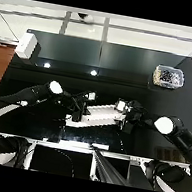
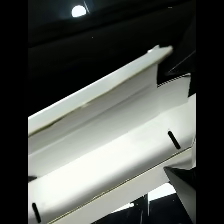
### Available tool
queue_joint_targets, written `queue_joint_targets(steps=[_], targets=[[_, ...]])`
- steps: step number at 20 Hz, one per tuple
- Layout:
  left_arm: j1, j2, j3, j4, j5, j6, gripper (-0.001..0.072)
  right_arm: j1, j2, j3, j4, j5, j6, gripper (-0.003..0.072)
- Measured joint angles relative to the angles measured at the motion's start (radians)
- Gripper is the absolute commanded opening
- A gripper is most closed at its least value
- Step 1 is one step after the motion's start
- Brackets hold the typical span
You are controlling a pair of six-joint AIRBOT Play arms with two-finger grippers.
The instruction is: Fold the box and place the chain.
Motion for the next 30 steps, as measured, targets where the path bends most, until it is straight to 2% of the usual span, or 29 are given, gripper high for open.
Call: queue_joint_targets(steps=[7,16,26,30], targets=[[0.000,0.000,0.011,0.010,-0.033,0.049,0.0022,-0.020,-0.001,0.000,0.050,0.090,-0.047,0.0640],[0.000,0.001,0.063,0.133,-0.035,0.075,0.0023,-0.021,-0.001,0.000,0.075,0.118,-0.076,0.0640],[0.000,0.000,0.072,0.177,-0.035,0.077,0.0024,-0.021,-0.025,-0.003,0.185,0.140,-0.163,0.0639],[0.000,0.000,0.072,0.179,-0.036,0.077,0.0024,-0.051,-0.020,0.001,0.076,0.133,-0.125,0.0640]])
